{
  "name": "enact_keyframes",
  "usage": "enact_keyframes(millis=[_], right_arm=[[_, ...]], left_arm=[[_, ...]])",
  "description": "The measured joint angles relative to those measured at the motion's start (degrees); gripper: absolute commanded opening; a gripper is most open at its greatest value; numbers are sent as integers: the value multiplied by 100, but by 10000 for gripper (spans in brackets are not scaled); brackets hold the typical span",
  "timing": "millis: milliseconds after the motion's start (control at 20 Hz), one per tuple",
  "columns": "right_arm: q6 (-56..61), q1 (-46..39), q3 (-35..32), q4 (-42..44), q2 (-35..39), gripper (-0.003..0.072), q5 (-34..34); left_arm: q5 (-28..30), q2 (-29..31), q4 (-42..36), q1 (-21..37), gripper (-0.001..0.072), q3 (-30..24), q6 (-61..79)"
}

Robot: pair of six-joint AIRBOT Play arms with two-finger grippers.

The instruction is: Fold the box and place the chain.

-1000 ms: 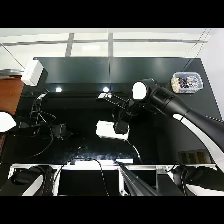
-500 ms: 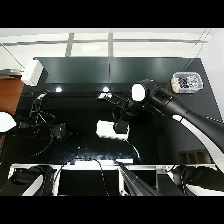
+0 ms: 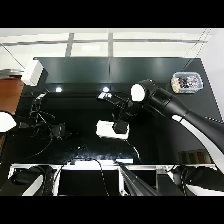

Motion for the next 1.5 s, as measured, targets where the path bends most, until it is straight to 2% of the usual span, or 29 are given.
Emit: enact_keyframes(millis=[500,550,600,650,700,1500], right_arm=[[-35,109,0,-116,0,693,0],[-33,114,0,-125,0,584,0],[-33,114,0,-122,0,401,-9],[-17,116,0,-125,0,328,-15],[-15,114,0,-125,0,295,-15],[96,116,17,-138,0,294,24]], left_arm=[[0,0,20,0,688,0,17],[-2,0,20,0,688,0,17],[-7,0,20,0,688,0,17],[-15,0,20,0,688,0,17],[-15,0,20,0,688,0,17],[-20,0,17,0,688,0,17]])
